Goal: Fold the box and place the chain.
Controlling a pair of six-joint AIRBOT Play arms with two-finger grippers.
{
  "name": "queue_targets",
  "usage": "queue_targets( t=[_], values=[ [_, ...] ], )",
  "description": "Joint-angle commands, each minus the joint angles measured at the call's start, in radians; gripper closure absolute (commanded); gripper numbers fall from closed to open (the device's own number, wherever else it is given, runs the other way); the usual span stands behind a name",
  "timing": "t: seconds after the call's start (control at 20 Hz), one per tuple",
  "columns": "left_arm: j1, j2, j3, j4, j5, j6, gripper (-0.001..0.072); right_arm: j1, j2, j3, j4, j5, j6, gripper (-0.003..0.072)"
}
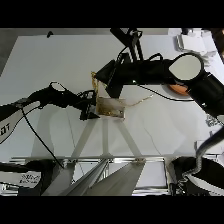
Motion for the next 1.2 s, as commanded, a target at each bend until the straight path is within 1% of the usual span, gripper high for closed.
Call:
queue_targets(
  t=[0.0,0.1,0.2,0.3,0.45,0.5,0.55,0.6,0.75,0.85,0.95,1.0,1.15],
  values=[
    [0.000,0.000,0.001,0.000,0.000,0.000,0.0395,0.001,-0.027,-0.032,-0.114,0.056,0.103,0.0676],
    [0.000,0.000,0.001,0.000,0.000,0.000,0.0395,0.001,-0.038,-0.098,-0.243,0.042,0.177,0.0676],
    [0.000,0.000,0.001,0.000,0.000,0.000,0.0395,0.001,-0.047,-0.176,-0.332,0.012,0.229,0.0676],
    [0.000,0.000,0.001,0.000,0.000,0.000,0.0395,0.001,-0.061,-0.237,-0.346,-0.001,0.229,0.0675],
    [0.000,0.000,0.001,0.000,0.000,0.000,0.0395,0.001,-0.090,-0.251,-0.345,0.016,0.229,0.0660],
    [0.000,0.000,0.001,0.000,0.000,0.000,0.0395,0.001,-0.088,-0.251,-0.344,0.016,0.228,0.0555],
    [0.000,0.000,0.001,0.000,0.000,0.000,0.0395,0.001,-0.080,-0.251,-0.343,0.017,0.228,0.0371],
    [0.000,0.000,0.001,0.000,0.000,0.000,0.0395,-0.001,-0.066,-0.251,-0.346,0.018,0.219,0.0258],
    [0.000,0.000,0.001,0.000,0.000,0.000,0.0395,-0.038,0.003,-0.251,-0.372,0.043,0.211,0.0256],
    [0.000,0.000,0.001,0.000,0.000,0.000,0.0395,-0.101,0.045,-0.251,-0.436,0.085,0.211,0.0256],
    [0.000,0.000,0.001,0.000,0.000,0.000,0.0395,-0.190,0.056,-0.251,-0.484,0.137,0.203,0.0258],
    [0.000,0.000,0.001,0.000,0.000,0.000,0.0395,-0.238,0.052,-0.251,-0.483,0.164,0.147,0.0262],
    [0.000,0.000,0.001,0.000,0.000,0.000,0.0395,-0.347,0.013,-0.251,-0.478,0.209,-0.158,0.0263]
  ],
)
